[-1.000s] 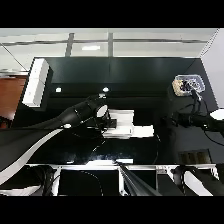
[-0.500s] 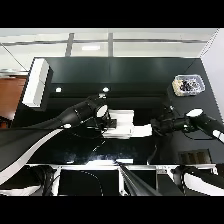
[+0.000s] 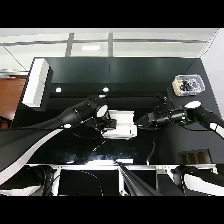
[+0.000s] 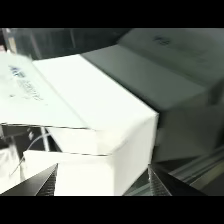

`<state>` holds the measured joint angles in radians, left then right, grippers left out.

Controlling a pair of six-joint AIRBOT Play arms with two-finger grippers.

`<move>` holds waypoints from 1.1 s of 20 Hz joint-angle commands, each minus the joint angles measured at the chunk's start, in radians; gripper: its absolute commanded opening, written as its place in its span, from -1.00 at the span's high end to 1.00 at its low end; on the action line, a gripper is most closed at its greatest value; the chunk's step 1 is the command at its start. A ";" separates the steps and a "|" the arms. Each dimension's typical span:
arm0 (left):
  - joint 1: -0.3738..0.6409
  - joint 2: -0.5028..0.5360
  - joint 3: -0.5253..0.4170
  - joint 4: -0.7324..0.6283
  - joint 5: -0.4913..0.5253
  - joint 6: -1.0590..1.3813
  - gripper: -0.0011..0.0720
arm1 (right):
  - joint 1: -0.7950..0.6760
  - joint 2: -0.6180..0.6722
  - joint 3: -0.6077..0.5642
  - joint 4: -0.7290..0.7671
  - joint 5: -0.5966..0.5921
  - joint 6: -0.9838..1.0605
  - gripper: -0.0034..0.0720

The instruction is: Fold the box and place the chain.

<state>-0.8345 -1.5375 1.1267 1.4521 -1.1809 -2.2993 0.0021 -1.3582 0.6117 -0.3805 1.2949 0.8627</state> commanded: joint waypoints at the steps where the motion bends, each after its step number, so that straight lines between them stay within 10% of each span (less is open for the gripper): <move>1: 0.001 0.000 0.001 0.001 -0.002 0.000 0.89 | 0.054 -0.001 0.022 0.006 -0.005 -0.001 -0.79; 22: 0.001 0.000 0.001 0.001 -0.002 0.000 0.89 | 0.533 -0.001 0.300 -0.709 -0.310 0.816 -0.58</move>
